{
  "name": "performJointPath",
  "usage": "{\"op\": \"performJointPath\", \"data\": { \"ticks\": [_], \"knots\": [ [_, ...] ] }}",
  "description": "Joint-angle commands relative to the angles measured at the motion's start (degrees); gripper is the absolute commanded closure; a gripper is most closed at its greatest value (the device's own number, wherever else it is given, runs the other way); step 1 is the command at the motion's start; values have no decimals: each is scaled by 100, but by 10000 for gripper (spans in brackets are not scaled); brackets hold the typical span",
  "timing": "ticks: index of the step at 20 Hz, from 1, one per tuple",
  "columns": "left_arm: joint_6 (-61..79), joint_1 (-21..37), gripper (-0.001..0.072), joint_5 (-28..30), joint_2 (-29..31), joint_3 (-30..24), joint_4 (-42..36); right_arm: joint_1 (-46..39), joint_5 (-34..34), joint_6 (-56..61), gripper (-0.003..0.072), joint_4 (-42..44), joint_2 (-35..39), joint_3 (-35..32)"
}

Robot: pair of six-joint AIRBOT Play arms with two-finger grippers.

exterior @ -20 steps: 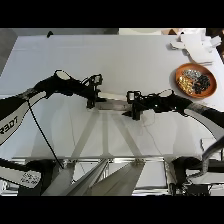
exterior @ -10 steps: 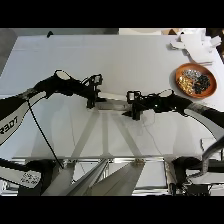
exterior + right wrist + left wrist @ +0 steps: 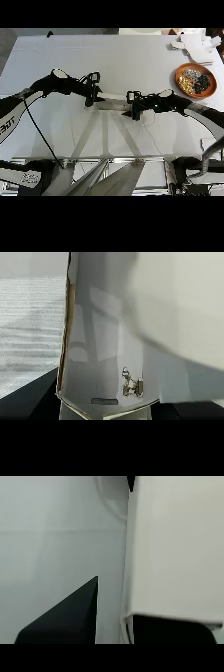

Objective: Fold the box and place the chain.

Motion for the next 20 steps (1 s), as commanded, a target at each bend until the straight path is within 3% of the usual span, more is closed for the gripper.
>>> {"op": "performJointPath", "data": {
  "ticks": [1, 7, 8, 10, 13, 18, 20],
  "knots": [
    [-2, 428, 479, -374, 170, 2, 24, 4, 4, -2, 299, 2, -4, 4],
    [-48, 1419, 509, -1305, 450, -2, 330, 4, 2, -2, 299, 2, -4, 4],
    [-289, 1440, 525, -1429, 505, -20, 507, 4, 4, -2, 299, 2, -4, 4],
    [-905, 1318, 704, -1832, 629, -122, 542, 4, 2, -2, 299, 2, -4, 4],
    [-1200, 837, 707, -2236, 800, -273, 538, 4, 4, -2, 299, 2, -4, 4],
    [-1316, -317, 707, -1412, 815, -485, 498, 4, 4, -2, 299, 2, -4, 4],
    [-1320, -420, 707, -944, 815, -485, -63, 4, 4, -2, 299, 2, -4, 4]
  ]
}}
